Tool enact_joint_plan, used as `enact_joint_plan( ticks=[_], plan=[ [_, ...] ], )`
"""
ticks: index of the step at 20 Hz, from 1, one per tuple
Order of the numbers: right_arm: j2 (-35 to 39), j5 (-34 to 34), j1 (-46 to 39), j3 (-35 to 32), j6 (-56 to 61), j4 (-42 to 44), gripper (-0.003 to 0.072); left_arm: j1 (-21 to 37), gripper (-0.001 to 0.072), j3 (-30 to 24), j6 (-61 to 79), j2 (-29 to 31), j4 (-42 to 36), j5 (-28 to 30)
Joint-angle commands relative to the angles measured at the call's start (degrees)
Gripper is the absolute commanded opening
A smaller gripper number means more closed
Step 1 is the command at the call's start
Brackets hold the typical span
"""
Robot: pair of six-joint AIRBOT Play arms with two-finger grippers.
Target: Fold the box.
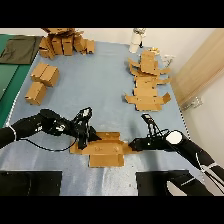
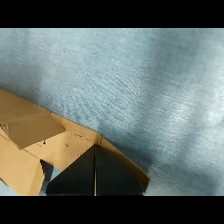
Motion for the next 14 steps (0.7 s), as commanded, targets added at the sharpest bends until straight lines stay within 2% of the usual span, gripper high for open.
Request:
enact_joint_plan(
  ticks=[1,6,9,11,14],
  plan=[
    [6.6,5.3,0.0,0.0,-2.1,1.6,0.0003,0.0,0.0012,0.0,0.0,0.0,0.0,0.0],
    [30.7,16.0,0.0,0.0,10.1,-2.0,0.0003,0.0,0.0011,0.0,0.0,0.0,0.0,-0.1],
    [41.4,20.0,0.0,0.0,13.1,-2.1,0.0003,0.0,0.0011,0.0,0.0,0.0,-0.1,-0.1],
    [44.2,19.9,0.0,0.0,12.5,-2.2,0.0003,0.0,0.0011,0.0,0.0,0.0,-0.1,-0.1],
    [41.3,18.4,0.0,0.0,2.1,2.4,0.0003,0.0,0.0011,0.0,0.0,0.0,-0.2,-0.1]
  ],
)
